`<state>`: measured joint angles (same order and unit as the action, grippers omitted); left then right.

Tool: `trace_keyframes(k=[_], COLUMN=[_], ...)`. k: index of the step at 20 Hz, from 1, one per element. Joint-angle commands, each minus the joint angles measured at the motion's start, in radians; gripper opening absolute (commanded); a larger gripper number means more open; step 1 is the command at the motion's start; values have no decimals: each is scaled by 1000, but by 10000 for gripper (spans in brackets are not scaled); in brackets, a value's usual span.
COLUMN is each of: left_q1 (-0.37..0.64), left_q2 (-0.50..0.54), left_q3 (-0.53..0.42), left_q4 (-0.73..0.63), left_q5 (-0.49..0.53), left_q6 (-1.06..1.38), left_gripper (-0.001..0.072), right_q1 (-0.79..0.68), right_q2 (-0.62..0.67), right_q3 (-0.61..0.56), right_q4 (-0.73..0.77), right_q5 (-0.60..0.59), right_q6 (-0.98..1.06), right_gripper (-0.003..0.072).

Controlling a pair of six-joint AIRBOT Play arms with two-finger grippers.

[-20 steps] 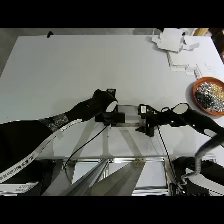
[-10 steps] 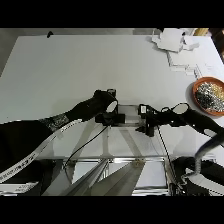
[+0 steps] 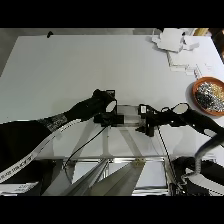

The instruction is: Fold the box and place the chain.

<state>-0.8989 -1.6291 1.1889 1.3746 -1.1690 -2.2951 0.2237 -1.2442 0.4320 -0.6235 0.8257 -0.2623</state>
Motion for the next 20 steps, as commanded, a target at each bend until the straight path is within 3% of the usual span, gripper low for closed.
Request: trace_keyframes(k=[1,8,10,12,15,16,17,19,20], left_q1=[8,6,6,6,6,7,7,8,8], left_q2=[21,29,29,29,28,29,29,36,44], left_q3=[1,1,1,1,1,1,1,1,1], left_q4=[-9,-13,-13,-13,-12,-12,-13,-13,-13], left_q5=[9,21,21,21,23,26,29,34,40], left_q6=[12,28,28,28,28,28,29,57,81], left_gripper=[227,225,190,3,3,22,90,301,357], right_q1=[0,0,-1,0,0,0,0,-1,-1], right_q2=[0,0,0,0,0,0,0,0,0], right_q3=[0,0,0,0,0,0,0,0,0], right_q4=[-1,-1,0,-1,-1,-1,0,-1,-1], right_q5=[0,0,0,0,0,0,0,0,0], right_q6=[0,0,0,0,0,0,0,0,0], right_gripper=[295,295,295,295,295,295,295,295,295])
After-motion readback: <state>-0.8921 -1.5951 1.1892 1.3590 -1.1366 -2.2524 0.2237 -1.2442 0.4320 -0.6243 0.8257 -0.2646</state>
